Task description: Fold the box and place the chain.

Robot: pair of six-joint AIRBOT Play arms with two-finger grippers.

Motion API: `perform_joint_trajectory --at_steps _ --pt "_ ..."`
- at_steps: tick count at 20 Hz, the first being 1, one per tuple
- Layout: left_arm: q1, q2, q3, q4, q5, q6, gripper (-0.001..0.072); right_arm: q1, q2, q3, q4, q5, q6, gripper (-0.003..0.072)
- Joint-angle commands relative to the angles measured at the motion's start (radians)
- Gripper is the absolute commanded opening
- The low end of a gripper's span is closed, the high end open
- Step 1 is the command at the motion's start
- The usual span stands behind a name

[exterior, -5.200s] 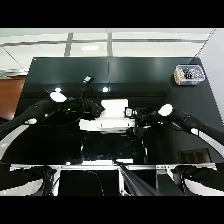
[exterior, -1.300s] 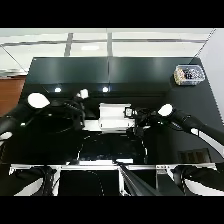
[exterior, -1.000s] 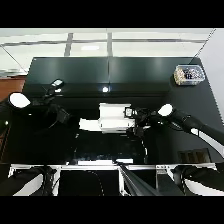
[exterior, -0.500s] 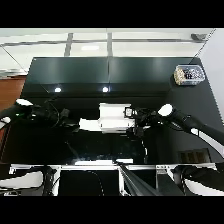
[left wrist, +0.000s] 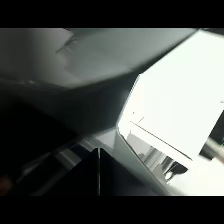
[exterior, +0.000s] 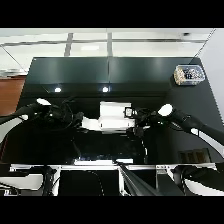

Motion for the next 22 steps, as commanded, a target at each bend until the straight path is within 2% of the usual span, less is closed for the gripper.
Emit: perform_joint_trajectory --at_steps 1,2,3,4,5,13,14,15,22 --pt "-0.030 -0.008 0.062 -0.026 -0.122 0.080 0.0029 0.001 -0.001 0.000 0.000 0.000 0.000 0.0136" --pt "-0.024 -0.008 0.081 -0.026 -0.142 0.079 0.0118 0.001 -0.001 0.000 0.000 0.000 0.000 0.0136" --pt "-0.019 -0.008 0.098 -0.026 -0.154 0.079 0.0359 0.001 -0.001 0.001 0.000 0.000 0.001 0.0136" --pt "-0.017 -0.008 0.113 -0.027 -0.163 0.079 0.0553 0.001 0.000 0.000 0.000 0.000 0.001 0.0136" --pt "-0.018 -0.008 0.127 -0.027 -0.166 0.078 0.0636 0.001 -0.001 0.000 0.000 0.000 0.000 0.0136" --pt "-0.167 -0.008 0.212 -0.014 -0.138 -0.071 0.0615 0.001 -0.001 0.000 0.000 0.000 0.001 0.0136" --pt "-0.188 -0.008 0.232 -0.008 -0.143 -0.093 0.0568 0.001 -0.001 0.001 0.000 0.000 0.001 0.0136" --pt "-0.210 -0.008 0.257 0.024 -0.143 -0.126 0.0487 0.001 -0.001 0.001 0.000 0.000 0.001 0.0136" --pt "-0.335 -0.008 0.428 0.382 -0.125 -0.453 0.0479 0.001 -0.001 0.000 0.000 0.000 0.001 0.0136"
